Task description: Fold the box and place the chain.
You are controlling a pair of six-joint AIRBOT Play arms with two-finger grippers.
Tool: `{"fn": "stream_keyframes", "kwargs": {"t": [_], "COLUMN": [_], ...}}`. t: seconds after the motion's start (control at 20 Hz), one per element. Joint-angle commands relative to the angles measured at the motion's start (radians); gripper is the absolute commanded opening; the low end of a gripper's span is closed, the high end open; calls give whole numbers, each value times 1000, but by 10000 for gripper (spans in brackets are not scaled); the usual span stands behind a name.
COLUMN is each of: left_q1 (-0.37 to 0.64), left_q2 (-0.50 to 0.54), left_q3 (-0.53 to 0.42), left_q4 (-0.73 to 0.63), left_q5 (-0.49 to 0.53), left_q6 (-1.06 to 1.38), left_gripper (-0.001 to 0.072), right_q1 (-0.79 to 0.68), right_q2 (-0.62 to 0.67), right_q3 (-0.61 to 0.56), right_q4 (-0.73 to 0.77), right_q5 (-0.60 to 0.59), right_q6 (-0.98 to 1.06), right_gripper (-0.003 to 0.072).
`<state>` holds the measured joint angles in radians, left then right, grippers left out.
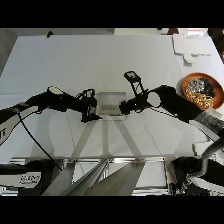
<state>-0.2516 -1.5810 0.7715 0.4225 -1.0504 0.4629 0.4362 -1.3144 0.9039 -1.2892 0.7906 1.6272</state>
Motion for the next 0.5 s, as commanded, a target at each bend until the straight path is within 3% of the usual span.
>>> {"fn": "stream_keyframes", "kwargs": {"t": [0.0,0.25,0.45], "left_q1": [0,0,0], "left_q2": [0,0,0], "left_q3": [0,0,0], "left_q4": [0,0,0], "left_q5": [0,0,0], "left_q6": [0,0,0], "left_gripper": [395,395,395], "right_q1": [1,62,93], "right_q2": [-50,-139,-207], "right_q3": [5,71,183], "right_q4": [5,-101,-231], "right_q5": [33,39,201], "right_q6": [45,152,193], "right_gripper": [433,430,405]}}
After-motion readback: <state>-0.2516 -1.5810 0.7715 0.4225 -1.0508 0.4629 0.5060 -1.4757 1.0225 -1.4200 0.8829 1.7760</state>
